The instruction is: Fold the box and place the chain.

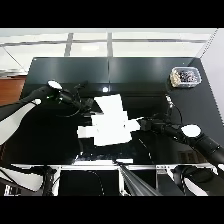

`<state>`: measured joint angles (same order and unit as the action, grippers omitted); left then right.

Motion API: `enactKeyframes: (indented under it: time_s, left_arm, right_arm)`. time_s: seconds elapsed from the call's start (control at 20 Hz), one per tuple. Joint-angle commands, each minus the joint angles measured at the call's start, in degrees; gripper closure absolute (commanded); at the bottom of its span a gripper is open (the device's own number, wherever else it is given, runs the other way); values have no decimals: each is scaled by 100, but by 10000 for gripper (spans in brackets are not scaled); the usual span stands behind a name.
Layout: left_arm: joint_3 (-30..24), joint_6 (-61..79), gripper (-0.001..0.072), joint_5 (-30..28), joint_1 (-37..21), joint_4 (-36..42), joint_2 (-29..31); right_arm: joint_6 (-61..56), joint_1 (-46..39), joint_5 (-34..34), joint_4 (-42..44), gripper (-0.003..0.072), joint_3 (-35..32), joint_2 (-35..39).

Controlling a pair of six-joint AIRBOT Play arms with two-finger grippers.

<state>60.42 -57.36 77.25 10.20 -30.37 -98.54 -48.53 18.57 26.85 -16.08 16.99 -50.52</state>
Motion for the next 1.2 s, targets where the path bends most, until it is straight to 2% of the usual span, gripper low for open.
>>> enactKeyframes:
  time_s: [0.0, 0.2, 0.35, 0.45, 0.5, 0.55, 0.65, 0.7, 0.75, 0.9, 1.0, 1.15]
  left_arm:
    - [87, 787, 192, 608, 98, 33, -236]
    - [498, 1049, 236, 848, 284, -728, -330]
    - [791, 1054, 251, 1051, 503, -894, -514]
    - [986, 1058, 442, 1342, 610, -1078, -730]
    - [1032, 1064, 483, 1399, 627, -1139, -785]
    - [1036, 1165, 595, 1401, 616, -1139, -791]
    - [1036, 1246, 682, 1401, 577, -1137, -789]
    - [1038, 1263, 683, 1392, 553, -1139, -787]
    - [1038, 1266, 684, 1384, 540, -1141, -782]
    - [1036, 1259, 686, 1231, 518, -1370, -588]
    - [977, 1281, 686, 1038, 551, -1414, -238]
    - [229, 2168, 686, -66, 715, -970, 741]
  right_arm:
    - [-24, 31, 28, 4, 670, -4, 4]
    - [-28, 31, 149, -2, 670, -4, 4]
    - [-28, 31, 157, -2, 670, -4, 4]
    - [-28, 31, 142, -4, 670, -4, 4]
    - [-28, 31, 142, -4, 670, -4, 4]
    - [-28, 31, 144, -4, 670, -4, 4]
    - [-28, 31, 144, -35, 648, -2, 4]
    - [-26, 15, 140, -57, 334, 2, 7]
    - [-26, -70, 199, -219, -10, 61, 15]
    - [-52, -675, 1469, -1749, -20, 789, 109]
    - [-52, -1073, 2258, -2704, -20, 1447, 210]
    - [201, -1235, 2632, -3810, -20, 2173, 326]
